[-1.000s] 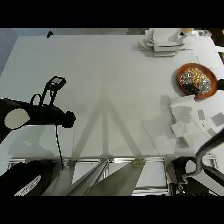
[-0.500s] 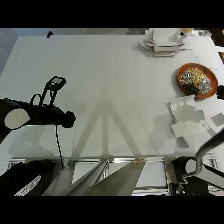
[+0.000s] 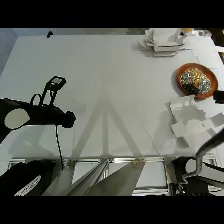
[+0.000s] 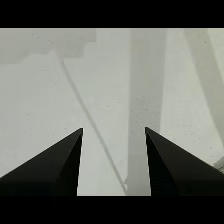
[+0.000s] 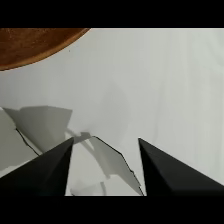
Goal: Fold the box and place the chain.
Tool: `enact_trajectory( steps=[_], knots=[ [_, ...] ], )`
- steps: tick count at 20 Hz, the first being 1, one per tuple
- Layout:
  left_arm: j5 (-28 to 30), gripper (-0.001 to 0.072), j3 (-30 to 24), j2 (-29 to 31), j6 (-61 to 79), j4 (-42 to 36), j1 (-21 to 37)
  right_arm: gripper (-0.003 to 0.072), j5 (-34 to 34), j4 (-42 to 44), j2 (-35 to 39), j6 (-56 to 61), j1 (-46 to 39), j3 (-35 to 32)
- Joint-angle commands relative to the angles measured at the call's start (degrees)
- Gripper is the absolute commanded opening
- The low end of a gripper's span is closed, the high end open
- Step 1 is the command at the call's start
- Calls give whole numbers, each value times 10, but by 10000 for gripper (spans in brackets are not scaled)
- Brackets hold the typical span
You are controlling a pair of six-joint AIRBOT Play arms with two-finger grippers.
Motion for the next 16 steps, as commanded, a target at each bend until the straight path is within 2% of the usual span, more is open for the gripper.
enact_trajectory(
  steps=[1, 5, 7, 9, 11, 14, 16],
  knots=[
    [0, 431, 0, 1, 0, 0, 0, 523, 16, -28, -18, -4, -16, 0],
    [0, 431, 0, 1, 0, 0, 0, 519, 30, -16, -18, -22, -67, -2],
    [0, 431, 0, 1, 0, 0, 0, 514, 34, 23, -18, -41, -87, -3],
    [0, 431, 0, 1, 0, 0, 0, 432, 43, 64, -18, -91, -90, -7],
    [0, 431, 0, 1, 0, 0, 0, 432, 44, 89, -18, -117, -90, -19],
    [0, 431, 0, 1, 0, 0, 0, 429, 44, 76, -18, -123, -91, -42],
    [0, 431, 0, 1, 0, 0, 0, 398, 34, 61, -18, -113, -91, -51]
  ],
)
